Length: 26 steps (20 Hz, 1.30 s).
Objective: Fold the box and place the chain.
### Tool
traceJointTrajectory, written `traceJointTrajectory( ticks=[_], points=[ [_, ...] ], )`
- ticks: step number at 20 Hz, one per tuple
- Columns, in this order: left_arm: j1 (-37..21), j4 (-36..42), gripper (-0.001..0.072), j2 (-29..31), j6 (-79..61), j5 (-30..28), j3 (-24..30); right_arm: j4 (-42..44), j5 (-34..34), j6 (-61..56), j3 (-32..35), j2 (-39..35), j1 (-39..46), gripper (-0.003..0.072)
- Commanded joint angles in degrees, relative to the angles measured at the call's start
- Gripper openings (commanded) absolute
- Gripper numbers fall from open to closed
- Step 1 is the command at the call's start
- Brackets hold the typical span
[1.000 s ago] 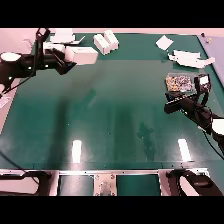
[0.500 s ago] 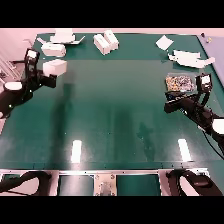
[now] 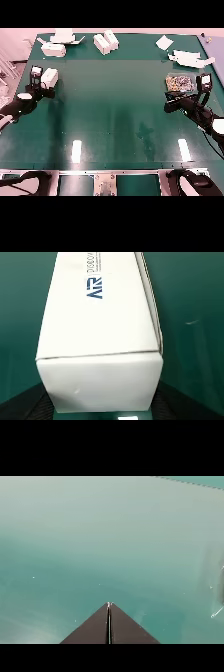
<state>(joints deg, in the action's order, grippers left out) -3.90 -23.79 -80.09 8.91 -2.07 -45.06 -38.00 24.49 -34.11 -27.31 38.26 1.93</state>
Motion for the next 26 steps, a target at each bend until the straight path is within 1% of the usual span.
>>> traceJointTrajectory(
  ticks=[1,2,3,4,8,10,12,15,17,20,23,26],
  points=[
    [-0.4,-0.1,0.0619,-1.8,2.1,-1.7,0.2,0.3,0.3,0.0,0.0,0.0,-0.1,0.0028],
    [-0.4,-0.1,0.0678,-2.2,2.3,-2.4,0.2,0.5,0.6,0.0,0.0,0.0,0.0,0.0172],
    [-0.4,0.0,0.0720,-2.4,3.6,-2.8,0.2,0.5,0.8,0.0,0.0,0.0,-0.1,0.0383],
    [-0.4,0.1,0.0720,-2.4,4.7,-2.4,0.2,0.5,0.8,0.0,0.0,0.0,0.0,0.0506],
    [-0.4,0.5,0.0720,-1.7,6.9,-0.3,0.2,0.5,0.8,0.0,0.0,0.0,0.0,0.0510],
    [-0.4,0.4,0.0720,1.2,8.3,0.1,0.2,0.4,0.8,0.1,0.0,0.0,0.0,0.0510],
    [-0.4,0.4,0.0720,5.3,8.9,1.9,0.2,0.4,0.3,0.1,0.0,0.0,0.0,0.0509],
    [-0.4,0.4,0.0720,10.7,9.3,5.5,0.2,0.5,0.4,0.0,0.0,0.0,0.0,0.0509],
    [-0.4,0.4,0.0720,13.0,9.8,8.3,0.5,0.5,0.4,0.0,0.0,0.0,0.0,0.0509],
    [-0.4,0.2,0.0720,16.1,11.6,15.3,1.8,0.5,0.4,0.0,0.0,0.0,0.0,0.0509],
    [-0.4,0.0,0.0720,17.0,13.6,21.1,1.9,0.5,0.4,0.0,0.0,0.0,0.0,0.0509],
    [-0.3,0.0,0.0720,17.0,13.6,22.8,1.9,0.5,0.4,0.0,0.0,0.0,0.0,0.0509]
  ],
)
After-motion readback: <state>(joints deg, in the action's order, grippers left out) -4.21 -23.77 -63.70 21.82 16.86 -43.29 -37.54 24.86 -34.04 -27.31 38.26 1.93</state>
